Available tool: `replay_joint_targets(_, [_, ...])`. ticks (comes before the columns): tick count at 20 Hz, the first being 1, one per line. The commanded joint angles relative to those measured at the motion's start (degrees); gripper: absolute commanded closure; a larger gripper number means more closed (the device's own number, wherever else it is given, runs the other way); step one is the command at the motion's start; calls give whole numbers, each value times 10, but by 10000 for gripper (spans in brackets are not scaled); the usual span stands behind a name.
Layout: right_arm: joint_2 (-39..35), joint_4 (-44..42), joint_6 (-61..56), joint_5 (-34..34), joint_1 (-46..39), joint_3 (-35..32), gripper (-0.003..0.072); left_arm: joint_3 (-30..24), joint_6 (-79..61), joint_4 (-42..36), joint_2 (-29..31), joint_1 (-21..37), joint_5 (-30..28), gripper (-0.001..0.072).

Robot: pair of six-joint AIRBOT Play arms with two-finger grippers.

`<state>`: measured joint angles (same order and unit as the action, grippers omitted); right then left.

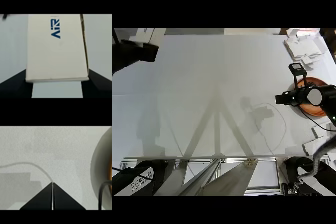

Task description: Fold the box and place the chain.

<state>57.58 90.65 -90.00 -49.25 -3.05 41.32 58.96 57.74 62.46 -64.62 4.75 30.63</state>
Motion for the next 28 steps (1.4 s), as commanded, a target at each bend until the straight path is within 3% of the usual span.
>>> replay_joint_targets(1, [0,0,0,5,0,0,676,0,135,132,-57,28,52,703])
replay_joint_targets(5, [0,0,0,6,0,0,676,0,134,116,-126,27,49,615])
replay_joint_targets(12, [0,0,0,9,0,0,676,0,132,119,-217,26,48,614])
replay_joint_targets(19, [0,0,0,9,0,0,676,0,131,143,-241,26,61,613])
replay_joint_targets(20, [0,0,0,9,0,0,676,0,131,159,-242,26,69,544])
replay_joint_targets(22, [0,0,0,9,0,0,676,0,131,174,-242,26,78,234])
replay_joint_targets(25, [0,0,0,9,0,0,676,0,130,195,-242,26,89,22])
replay_joint_targets(28, [0,0,0,9,0,0,676,0,130,195,-239,26,117,6])
